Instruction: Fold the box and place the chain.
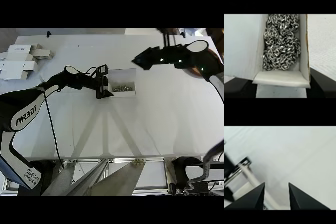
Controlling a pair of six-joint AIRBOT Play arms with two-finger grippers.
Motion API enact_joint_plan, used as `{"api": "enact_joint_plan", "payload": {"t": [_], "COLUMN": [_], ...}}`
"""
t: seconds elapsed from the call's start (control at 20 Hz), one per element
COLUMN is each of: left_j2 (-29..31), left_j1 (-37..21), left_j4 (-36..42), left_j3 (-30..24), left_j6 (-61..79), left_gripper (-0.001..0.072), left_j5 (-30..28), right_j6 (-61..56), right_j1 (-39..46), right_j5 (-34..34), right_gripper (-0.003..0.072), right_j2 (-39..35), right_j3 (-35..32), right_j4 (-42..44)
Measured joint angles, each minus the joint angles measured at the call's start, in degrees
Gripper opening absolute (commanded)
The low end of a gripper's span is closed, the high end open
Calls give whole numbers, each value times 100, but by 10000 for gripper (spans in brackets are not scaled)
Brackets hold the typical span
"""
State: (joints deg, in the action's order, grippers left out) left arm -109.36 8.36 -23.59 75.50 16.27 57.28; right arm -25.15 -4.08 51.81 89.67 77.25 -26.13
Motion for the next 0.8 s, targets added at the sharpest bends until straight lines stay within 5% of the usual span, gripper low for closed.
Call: {"api": "enact_joint_plan", "payload": {"t": [0.4, 0.8], "left_j2": [0, 0], "left_j1": [0, 0], "left_j4": [0, -2], "left_j3": [0, 0], "left_j6": [-2, 0], "left_gripper": [395, 395], "left_j5": [0, 0], "right_j6": [-1526, -1047], "right_j1": [151, 87], "right_j5": [-310, 1091], "right_gripper": [265, 263], "right_j2": [1025, 1259], "right_j3": [199, 212], "right_j4": [260, 258]}}
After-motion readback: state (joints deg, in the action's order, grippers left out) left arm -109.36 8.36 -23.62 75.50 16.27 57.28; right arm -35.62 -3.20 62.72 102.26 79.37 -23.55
